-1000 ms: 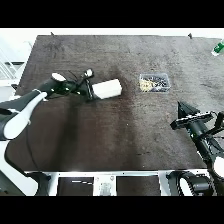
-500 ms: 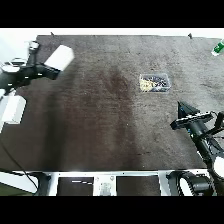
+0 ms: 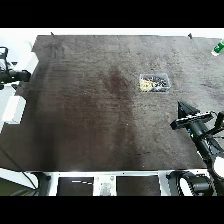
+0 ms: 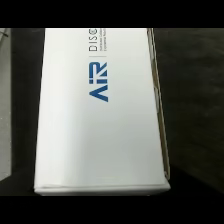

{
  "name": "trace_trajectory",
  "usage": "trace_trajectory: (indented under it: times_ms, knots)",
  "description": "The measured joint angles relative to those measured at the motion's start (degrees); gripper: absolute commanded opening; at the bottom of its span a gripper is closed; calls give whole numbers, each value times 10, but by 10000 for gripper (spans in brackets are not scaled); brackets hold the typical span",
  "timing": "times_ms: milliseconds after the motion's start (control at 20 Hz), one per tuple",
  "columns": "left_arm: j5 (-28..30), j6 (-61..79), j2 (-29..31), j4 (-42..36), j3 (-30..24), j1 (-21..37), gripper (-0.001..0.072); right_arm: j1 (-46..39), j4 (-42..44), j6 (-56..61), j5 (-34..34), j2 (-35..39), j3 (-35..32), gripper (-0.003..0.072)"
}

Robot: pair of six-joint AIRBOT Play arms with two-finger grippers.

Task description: Fold the box and place the chain.

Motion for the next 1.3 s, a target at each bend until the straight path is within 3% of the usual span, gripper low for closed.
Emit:
trace_trajectory:
  times_ms: [300,600,650,700,750,1300]
  knots:
    - [-35,-61,-69,60,79,26,18,0,0,0,0,0,0,9]
    - [-51,-60,-111,69,96,30,24,0,0,0,0,0,0,9]
    - [-48,-59,-114,67,97,30,215,0,0,0,0,0,0,9]
    - [-43,-58,-117,65,98,30,622,0,0,0,0,0,0,9]
    - [-38,-55,-119,63,98,30,704,0,0,0,0,0,0,9]
    - [-22,-47,-99,54,100,31,720,0,0,0,0,0,0,9]
